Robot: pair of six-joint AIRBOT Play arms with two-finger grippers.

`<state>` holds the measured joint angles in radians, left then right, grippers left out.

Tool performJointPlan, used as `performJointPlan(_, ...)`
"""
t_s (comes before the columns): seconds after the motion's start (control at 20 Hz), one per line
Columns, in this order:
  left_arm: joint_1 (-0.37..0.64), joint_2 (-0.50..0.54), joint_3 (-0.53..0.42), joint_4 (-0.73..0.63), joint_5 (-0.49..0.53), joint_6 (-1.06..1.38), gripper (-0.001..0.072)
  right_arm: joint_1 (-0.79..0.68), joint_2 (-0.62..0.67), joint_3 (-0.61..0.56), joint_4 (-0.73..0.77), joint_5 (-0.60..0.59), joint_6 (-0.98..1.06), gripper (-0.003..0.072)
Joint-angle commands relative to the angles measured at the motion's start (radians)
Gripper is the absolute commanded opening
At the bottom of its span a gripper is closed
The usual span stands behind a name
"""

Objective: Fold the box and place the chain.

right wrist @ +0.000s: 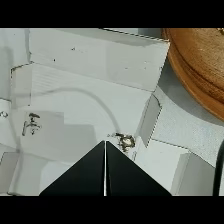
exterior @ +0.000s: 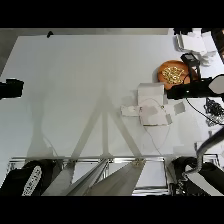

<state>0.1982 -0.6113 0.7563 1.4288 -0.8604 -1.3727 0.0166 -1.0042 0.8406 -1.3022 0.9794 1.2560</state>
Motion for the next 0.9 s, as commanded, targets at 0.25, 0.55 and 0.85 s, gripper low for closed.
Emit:
performJointPlan(0.25,0.001,-0.001,0.001,0.0,0.0,0.0,0.0638,0.0,0.0,0.0,-0.143,0.024,0.081,0.0215)
performJointPlan(0.55,0.001,0.0,0.001,0.0,0.0,0.0,0.0638,0.0,-0.077,0.0,-0.447,0.135,0.213,0.0363)
performJointPlan(0.85,0.001,0.0,0.001,0.0,0.0,0.0,0.0638,-0.18,-0.199,0.034,-0.347,0.214,0.181,0.0373)
